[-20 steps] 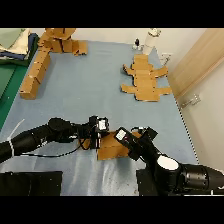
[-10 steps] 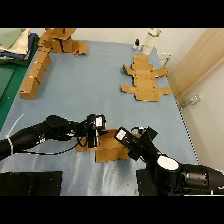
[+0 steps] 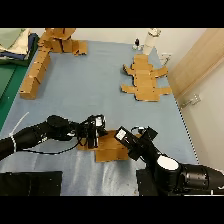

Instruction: Fold the box.

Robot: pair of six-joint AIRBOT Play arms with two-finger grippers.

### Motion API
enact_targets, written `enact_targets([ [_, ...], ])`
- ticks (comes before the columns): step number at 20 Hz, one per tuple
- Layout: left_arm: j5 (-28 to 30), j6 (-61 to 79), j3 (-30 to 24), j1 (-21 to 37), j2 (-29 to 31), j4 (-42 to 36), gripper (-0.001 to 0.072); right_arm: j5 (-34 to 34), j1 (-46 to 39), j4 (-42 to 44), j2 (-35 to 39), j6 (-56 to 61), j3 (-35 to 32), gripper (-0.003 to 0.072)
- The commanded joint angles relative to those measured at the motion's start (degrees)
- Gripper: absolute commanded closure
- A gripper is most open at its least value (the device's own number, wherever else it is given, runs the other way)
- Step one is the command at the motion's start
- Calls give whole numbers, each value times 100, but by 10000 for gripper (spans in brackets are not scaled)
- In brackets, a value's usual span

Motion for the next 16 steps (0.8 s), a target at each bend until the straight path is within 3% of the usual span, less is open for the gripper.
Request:
enact_targets([
  [1,125,-83,-4,2,-37,42,697,7,0,7,2,72,4,164],
  [9,-35,-81,-4,2,-37,39,697,616,4,101,-4,48,4,164],
  [12,-39,-81,-4,2,-37,39,698,820,7,855,-4,35,4,163],
  [16,-37,-81,-4,2,-37,39,697,1045,9,2004,-74,-903,-33,161],
])
